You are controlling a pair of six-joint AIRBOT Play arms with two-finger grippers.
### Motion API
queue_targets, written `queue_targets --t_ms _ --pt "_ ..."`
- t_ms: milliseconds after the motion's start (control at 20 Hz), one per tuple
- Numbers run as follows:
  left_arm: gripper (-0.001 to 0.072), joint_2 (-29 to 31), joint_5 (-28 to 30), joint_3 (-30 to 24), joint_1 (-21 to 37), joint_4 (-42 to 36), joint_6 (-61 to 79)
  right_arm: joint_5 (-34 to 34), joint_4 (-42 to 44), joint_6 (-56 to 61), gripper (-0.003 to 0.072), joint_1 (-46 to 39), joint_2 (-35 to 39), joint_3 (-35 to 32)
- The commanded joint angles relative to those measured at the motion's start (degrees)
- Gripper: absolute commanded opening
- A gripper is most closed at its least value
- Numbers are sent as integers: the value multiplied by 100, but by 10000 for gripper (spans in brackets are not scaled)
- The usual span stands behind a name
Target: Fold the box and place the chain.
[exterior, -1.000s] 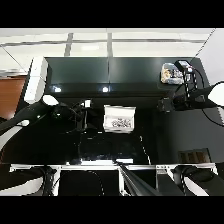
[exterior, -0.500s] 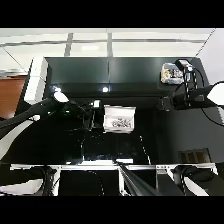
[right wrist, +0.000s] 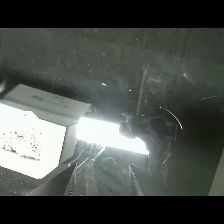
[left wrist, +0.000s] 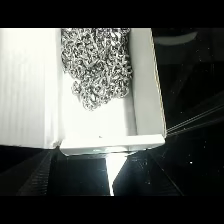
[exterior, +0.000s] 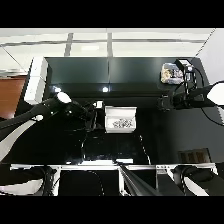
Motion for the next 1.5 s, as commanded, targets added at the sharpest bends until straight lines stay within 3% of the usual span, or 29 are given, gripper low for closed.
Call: queue_targets --t_ms 0,450,750,1000,1050,1100,1150,1200,1250,1300,1450 --pt "710 -7 -13 2 -44 79 -107 -17 0 0 381 -2 -2 -2" --pt "710 -4 -13 2 -111 264 -337 -17 0 0 381 -2 -7 -2" --pt "710 -20 57 4 -247 -175 -356 -79 0 0 381 -2 -13 -2" --pt "699 -20 195 4 -280 -173 -468 -737 444 4 381 -2 -31 -236" --pt "640 -20 197 4 -280 -175 -472 -1019 726 0 381 2 -74 -358" --pt "510 -20 195 4 -280 -175 -470 -1320 977 -4 381 24 -133 -452" --pt "438 -20 197 4 -280 -175 -470 -1679 1178 -2 381 90 -234 -507" --pt "439 -20 199 4 -280 -175 -472 -2031 1309 -2 390 186 -369 -511" --pt "439 -20 199 4 -280 -173 -472 -2422 1491 -46 675 297 -529 -511" --pt "439 -20 199 4 -280 -175 -472 -2736 1650 -350 720 398 -702 -509" --pt "440 -20 199 4 -280 -173 -472 -3034 2074 -1209 720 474 -1307 -498"
